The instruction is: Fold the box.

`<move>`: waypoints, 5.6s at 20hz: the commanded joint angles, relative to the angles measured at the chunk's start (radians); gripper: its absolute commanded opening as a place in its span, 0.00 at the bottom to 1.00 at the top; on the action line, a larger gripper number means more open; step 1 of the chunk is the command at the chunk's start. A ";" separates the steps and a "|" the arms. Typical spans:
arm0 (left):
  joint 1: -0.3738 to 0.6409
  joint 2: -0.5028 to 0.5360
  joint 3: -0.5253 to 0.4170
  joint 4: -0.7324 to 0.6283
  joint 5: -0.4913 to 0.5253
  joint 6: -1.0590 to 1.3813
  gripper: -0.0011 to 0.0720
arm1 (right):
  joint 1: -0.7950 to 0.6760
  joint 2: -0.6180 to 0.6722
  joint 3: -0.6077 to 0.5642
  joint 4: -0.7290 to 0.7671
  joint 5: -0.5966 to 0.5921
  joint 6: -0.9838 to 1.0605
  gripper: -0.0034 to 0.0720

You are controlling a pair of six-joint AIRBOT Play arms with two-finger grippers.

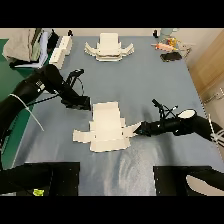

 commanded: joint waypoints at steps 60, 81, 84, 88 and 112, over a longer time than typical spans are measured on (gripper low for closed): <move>-0.325 0.233 -0.551 -0.975 0.565 1.872 0.03 | 0.002 0.314 0.180 -0.423 -0.233 0.424 0.58; -0.363 0.170 -0.603 -1.160 0.604 2.124 0.03 | 0.002 0.314 0.180 -0.422 -0.275 0.424 0.58; -0.371 0.170 -0.604 -1.144 0.596 2.125 0.03 | 0.002 0.314 0.180 -0.422 -0.275 0.424 0.58; -0.370 0.169 -0.592 -1.031 0.613 2.061 0.04 | 0.002 0.314 0.180 -0.422 -0.276 0.420 0.58; -0.246 0.084 -0.478 -1.070 0.464 2.093 0.03 | 0.002 0.314 0.180 -0.426 -0.282 0.367 0.58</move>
